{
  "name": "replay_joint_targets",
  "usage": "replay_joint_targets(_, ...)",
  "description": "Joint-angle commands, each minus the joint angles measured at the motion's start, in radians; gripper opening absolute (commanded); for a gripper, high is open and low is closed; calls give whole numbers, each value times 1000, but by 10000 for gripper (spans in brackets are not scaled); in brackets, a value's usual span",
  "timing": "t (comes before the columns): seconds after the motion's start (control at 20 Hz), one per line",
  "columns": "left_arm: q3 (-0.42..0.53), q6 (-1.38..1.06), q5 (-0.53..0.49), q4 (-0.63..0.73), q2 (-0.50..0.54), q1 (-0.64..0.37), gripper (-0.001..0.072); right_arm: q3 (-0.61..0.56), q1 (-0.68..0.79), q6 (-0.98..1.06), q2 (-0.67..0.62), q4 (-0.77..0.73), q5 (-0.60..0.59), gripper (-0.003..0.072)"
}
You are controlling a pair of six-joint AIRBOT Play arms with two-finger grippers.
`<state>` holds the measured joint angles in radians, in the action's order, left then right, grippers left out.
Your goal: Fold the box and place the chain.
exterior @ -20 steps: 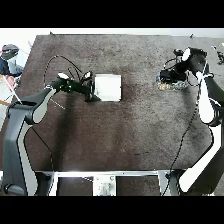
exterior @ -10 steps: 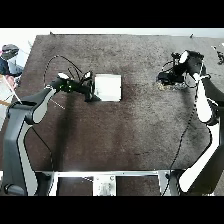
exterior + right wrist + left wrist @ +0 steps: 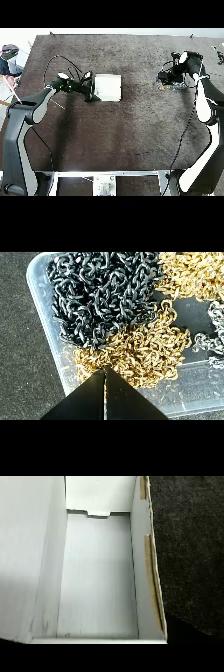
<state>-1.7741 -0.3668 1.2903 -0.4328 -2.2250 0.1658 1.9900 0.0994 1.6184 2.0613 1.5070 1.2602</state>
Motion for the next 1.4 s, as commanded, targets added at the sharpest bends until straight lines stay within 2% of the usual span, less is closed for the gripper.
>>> replay_joint_targets(0.0,0,0,0,0,0,0,455,0,-1,0,0,-1,-1,9)
replay_joint_targets(0.1,0,0,0,0,0,0,455,0,-1,1,-4,-2,1,9)
replay_joint_targets(0.15,0,0,0,0,0,0,455,0,-1,3,-5,-10,14,33)
replay_joint_targets(0.2,0,0,0,0,0,0,455,0,-1,16,-5,-13,27,267)
replay_joint_targets(0.25,0,0,0,0,0,0,455,0,-1,16,-5,-13,26,321)
replay_joint_targets(0.3,0,0,0,0,0,0,454,0,-1,16,-5,-13,22,221)
replay_joint_targets(0.35,0,0,0,0,0,0,455,0,-1,16,-4,-15,11,201)
replay_joint_targets(0.7,0,0,0,0,0,0,455,0,-1,16,0,-39,-31,199)
replay_joint_targets(0.75,0,0,0,0,0,0,455,0,-1,16,4,-39,-29,123)
replay_joint_targets(0.8,0,0,0,0,0,0,455,0,-1,16,9,-39,-25,90)
replay_joint_targets(1.1,0,0,0,0,0,0,455,0,-1,16,17,-39,-7,87)
replay_joint_targets(1.15,0,0,0,0,0,0,455,0,-1,17,16,-39,-7,12)
replay_joint_targets(1.35,0,0,0,0,0,0,454,0,-1,20,-2,-38,-8,10)
